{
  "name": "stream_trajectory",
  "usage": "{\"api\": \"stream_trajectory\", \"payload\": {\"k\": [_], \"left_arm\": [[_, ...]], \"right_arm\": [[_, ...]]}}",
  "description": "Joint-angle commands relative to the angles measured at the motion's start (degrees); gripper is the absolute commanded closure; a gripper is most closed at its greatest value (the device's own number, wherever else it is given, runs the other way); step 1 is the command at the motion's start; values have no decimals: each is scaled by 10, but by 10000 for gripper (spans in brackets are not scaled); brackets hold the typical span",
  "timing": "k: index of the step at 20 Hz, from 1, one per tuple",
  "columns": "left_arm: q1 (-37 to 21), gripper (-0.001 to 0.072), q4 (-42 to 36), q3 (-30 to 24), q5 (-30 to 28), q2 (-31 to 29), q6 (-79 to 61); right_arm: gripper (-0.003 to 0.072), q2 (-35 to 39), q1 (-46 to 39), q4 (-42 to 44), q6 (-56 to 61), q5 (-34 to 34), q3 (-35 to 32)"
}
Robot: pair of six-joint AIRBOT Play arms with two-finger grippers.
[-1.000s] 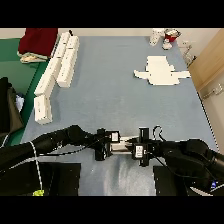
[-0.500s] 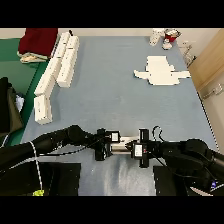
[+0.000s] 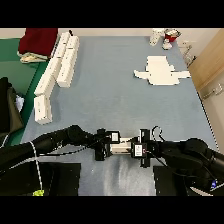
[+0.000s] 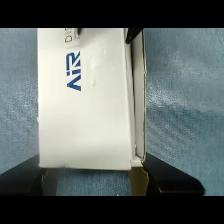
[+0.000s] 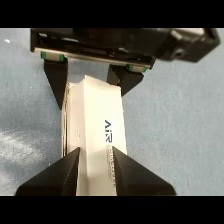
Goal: Fold the box.
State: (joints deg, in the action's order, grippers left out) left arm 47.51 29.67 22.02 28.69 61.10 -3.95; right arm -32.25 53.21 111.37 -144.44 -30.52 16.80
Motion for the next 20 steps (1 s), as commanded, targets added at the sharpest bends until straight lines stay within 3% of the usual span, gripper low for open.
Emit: {"api": "stream_trajectory", "payload": {"k": [1,5,7,11,12,13,15,16,20], "left_arm": [[0,187,-1,0,0,0,1],[0,187,-1,0,0,0,1],[0,187,-1,0,0,0,1],[0,187,-1,0,0,0,1],[0,187,-1,0,-1,0,1],[0,186,-1,0,0,0,1],[0,187,-1,0,0,0,1],[0,187,-1,0,0,0,1],[0,187,-1,0,0,0,1]], "right_arm": [[358,1,1,5,0,2,0],[358,13,1,13,0,14,1],[211,26,1,32,0,15,0],[209,51,-1,141,51,19,0],[236,53,-2,153,105,29,0],[312,53,-2,153,165,45,-4],[648,53,-1,154,262,88,-20],[682,52,-1,156,301,110,-30],[684,52,20,162,364,189,-78]]}}
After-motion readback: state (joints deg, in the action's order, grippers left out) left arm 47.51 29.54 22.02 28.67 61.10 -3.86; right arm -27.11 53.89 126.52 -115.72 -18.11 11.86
